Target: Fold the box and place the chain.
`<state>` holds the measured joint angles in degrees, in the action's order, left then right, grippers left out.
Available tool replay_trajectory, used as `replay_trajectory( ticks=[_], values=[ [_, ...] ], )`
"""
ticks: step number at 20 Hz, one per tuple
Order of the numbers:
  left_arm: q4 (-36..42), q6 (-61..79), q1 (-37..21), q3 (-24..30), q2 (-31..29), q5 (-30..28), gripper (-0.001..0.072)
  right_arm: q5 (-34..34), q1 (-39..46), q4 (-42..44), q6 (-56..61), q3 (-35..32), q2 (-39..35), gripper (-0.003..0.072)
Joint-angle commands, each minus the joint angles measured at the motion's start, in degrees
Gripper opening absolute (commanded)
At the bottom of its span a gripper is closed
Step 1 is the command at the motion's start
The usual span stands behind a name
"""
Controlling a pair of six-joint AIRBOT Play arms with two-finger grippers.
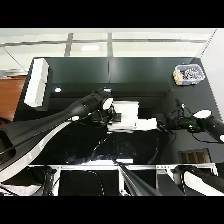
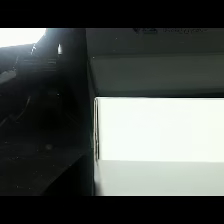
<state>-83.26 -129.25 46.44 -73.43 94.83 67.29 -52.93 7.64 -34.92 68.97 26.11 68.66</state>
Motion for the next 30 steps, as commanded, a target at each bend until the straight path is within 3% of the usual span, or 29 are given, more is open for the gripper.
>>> replay_trajectory(
  ticks=[1,3,4,5,6,15,16,17,22,23,24,30],
  values=[
    [0.0,0.0,-0.04,0.04,0.02,0.9,0.0023,0.17,-3.58,7.34,-5.31,1.6,1.03,0.0012],
    [0.0,0.0,-0.04,0.04,0.02,0.96,0.0023,-4.96,-3.58,6.34,-6.27,4.72,1.03,0.0047],
    [0.02,0.0,-0.04,0.04,0.02,0.94,0.0023,-7.45,-3.58,6.32,-6.32,6.1,1.03,0.033],
    [0.0,0.0,-0.04,0.04,0.02,0.94,0.0023,-9.64,-3.58,6.38,-6.97,7.19,1.01,0.0544],
    [0.0,0.0,-0.04,0.04,0.02,0.94,0.0023,-11.61,-3.61,6.43,-7.74,8.11,1.03,0.0571],
    [0.02,0.0,-0.04,0.04,0.02,0.92,0.0023,-14.53,-8.66,8.31,-7.76,10.43,1.01,0.0547],
    [0.02,0.0,-0.04,0.04,0.02,0.92,0.0023,-13.92,-9.97,8.26,-7.76,10.47,1.01,0.0452],
    [0.02,0.0,-0.04,0.04,0.02,0.94,0.0023,-13.2,-11.06,8.09,-7.65,10.47,1.01,0.042],
    [0.02,0.0,-0.04,0.04,0.02,0.92,0.0023,-10.45,-14.75,7.78,-5.29,10.49,1.03,0.0418],
    [0.02,0.0,-0.04,0.04,0.02,0.92,0.0023,-9.94,-15.28,7.21,-4.68,10.56,1.01,0.0349],
    [0.02,0.0,-0.04,0.04,0.02,0.92,0.0023,-9.22,-15.78,5.9,-3.3,10.73,1.01,0.0338],
    [0.02,0.0,-0.04,0.04,0.02,0.94,0.0023,-7.67,-19.19,-5.2,4.79,13.97,1.01,0.0338]
  ],
)
